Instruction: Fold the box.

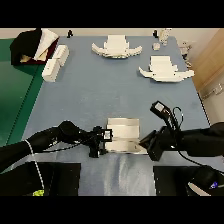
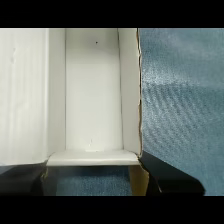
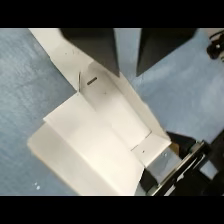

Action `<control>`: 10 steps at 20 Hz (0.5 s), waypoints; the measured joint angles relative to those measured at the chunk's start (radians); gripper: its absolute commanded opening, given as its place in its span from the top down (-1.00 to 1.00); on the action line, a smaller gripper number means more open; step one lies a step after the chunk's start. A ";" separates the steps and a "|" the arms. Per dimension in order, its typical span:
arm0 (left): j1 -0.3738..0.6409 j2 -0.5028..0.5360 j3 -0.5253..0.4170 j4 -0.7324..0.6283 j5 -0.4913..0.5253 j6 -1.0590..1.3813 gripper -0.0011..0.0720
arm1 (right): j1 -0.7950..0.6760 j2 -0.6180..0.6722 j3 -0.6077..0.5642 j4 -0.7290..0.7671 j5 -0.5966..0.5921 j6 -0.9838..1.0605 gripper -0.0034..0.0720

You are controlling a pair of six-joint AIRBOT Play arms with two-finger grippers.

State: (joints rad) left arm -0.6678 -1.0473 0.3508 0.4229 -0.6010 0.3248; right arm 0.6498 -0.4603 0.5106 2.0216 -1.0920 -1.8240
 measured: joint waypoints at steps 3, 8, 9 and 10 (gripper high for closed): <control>0.000 0.000 0.000 0.000 -0.001 -0.001 -0.27 | 0.001 0.056 -0.029 -0.061 -0.089 -0.095 -0.63; 0.000 0.000 0.000 0.000 -0.001 0.000 -0.27 | 0.000 0.014 -0.074 -0.173 -0.089 -0.223 -0.68; 0.000 0.000 0.000 0.000 -0.002 0.000 -0.27 | 0.000 -0.008 -0.082 -0.189 -0.076 -0.258 -0.69; 0.000 0.000 0.000 0.000 -0.002 0.000 -0.27 | 0.000 -0.033 -0.089 -0.198 -0.059 -0.296 -0.69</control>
State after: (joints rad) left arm -0.6678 -1.0473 0.3508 0.4229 -0.6025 0.3244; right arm 0.6502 -0.4931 0.4221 1.8240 -1.1511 -2.1204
